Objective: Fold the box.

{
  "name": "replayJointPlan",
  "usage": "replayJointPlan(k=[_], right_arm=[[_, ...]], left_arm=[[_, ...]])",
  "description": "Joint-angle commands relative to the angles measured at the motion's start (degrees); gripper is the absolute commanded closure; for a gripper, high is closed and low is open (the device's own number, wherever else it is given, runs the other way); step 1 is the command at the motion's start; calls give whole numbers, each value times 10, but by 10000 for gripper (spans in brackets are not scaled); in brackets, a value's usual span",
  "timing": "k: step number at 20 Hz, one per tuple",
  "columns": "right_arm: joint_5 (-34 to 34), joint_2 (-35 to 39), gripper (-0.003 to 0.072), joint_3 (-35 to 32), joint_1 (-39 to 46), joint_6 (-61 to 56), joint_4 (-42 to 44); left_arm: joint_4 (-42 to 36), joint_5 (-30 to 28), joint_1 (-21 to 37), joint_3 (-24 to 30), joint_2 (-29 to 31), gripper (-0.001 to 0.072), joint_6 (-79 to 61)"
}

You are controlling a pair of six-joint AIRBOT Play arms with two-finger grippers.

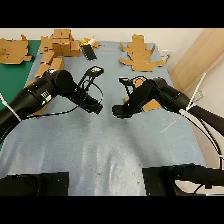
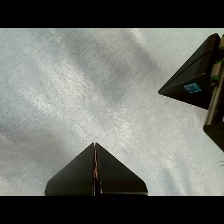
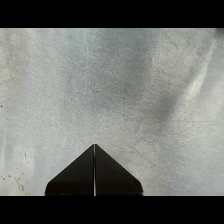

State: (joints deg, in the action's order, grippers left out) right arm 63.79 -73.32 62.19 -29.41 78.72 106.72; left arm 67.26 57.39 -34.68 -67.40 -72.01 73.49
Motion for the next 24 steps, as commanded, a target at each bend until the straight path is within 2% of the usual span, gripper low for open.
replayJointPlan(k=[1,12,15,16,18,20,22,23,24], right_arm=[[0,0,681,0,0,0,0],[-1,0,681,0,0,-1,0],[-27,-2,681,0,0,-9,19],[-40,-2,680,0,0,-20,30],[-55,-2,681,1,6,-115,13],[-28,-2,679,17,48,-127,-24],[14,-2,487,49,133,-117,-54],[23,-2,452,70,190,-97,-65],[25,-3,446,89,247,-66,-67]], left_arm=[[0,0,1,0,0,696,0],[0,0,1,0,0,696,0],[0,0,1,0,0,696,0],[0,-5,1,0,0,696,0],[-3,-40,0,0,0,696,0],[-3,-66,0,0,0,696,0],[-3,-81,0,0,0,695,0],[-3,-84,0,0,0,695,0],[-4,-87,0,0,0,695,1]])
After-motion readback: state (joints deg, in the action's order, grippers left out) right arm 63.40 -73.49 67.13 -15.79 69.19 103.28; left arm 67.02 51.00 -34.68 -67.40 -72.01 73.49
